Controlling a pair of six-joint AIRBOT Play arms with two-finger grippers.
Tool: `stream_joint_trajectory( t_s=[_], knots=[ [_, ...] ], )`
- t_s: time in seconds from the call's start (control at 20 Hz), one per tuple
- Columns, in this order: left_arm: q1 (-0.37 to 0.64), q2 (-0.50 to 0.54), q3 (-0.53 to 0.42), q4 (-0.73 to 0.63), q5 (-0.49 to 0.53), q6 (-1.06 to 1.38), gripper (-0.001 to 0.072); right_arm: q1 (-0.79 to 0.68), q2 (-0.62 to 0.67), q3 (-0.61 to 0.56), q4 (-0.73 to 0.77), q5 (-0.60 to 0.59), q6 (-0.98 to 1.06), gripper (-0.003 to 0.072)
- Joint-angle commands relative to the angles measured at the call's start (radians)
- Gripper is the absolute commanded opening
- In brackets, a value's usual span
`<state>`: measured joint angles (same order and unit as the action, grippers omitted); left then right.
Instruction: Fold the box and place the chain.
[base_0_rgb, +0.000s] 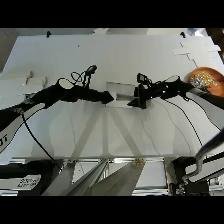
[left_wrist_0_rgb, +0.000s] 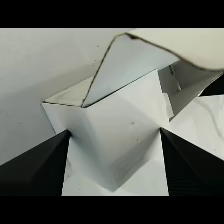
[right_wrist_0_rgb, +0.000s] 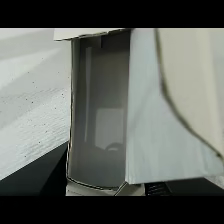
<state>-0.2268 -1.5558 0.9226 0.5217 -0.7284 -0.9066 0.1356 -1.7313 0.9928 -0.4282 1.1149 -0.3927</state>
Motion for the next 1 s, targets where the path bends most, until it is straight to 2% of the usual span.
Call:
stream_joint_trajectory(
  t_s=[0.0, 0.1, 0.35, 0.7, 0.95],
  knots=[
    [-0.005, 0.003, 0.001, 0.034, 0.041, -0.129, 0.0635, -0.001, 0.0, 0.0, -0.002, 0.003, 0.0, 0.0328],
    [-0.006, 0.008, 0.001, 0.06, 0.053, -0.157, 0.0574, -0.001, 0.0, 0.0, -0.002, 0.003, 0.0, 0.0328],
    [-0.005, 0.038, 0.001, 0.26, 0.062, -0.341, 0.0575, -0.001, 0.0, 0.0, -0.002, 0.003, 0.0, 0.0328],
    [-0.032, 0.039, 0.001, 0.271, 0.079, -0.403, 0.0575, 0.0, 0.0, 0.0, -0.002, 0.003, 0.0, 0.0328],
    [-0.071, 0.039, 0.002, 0.285, 0.127, -0.456, 0.0574, -0.001, 0.0, 0.0, -0.002, 0.003, 0.0, 0.0328]
  ],
)
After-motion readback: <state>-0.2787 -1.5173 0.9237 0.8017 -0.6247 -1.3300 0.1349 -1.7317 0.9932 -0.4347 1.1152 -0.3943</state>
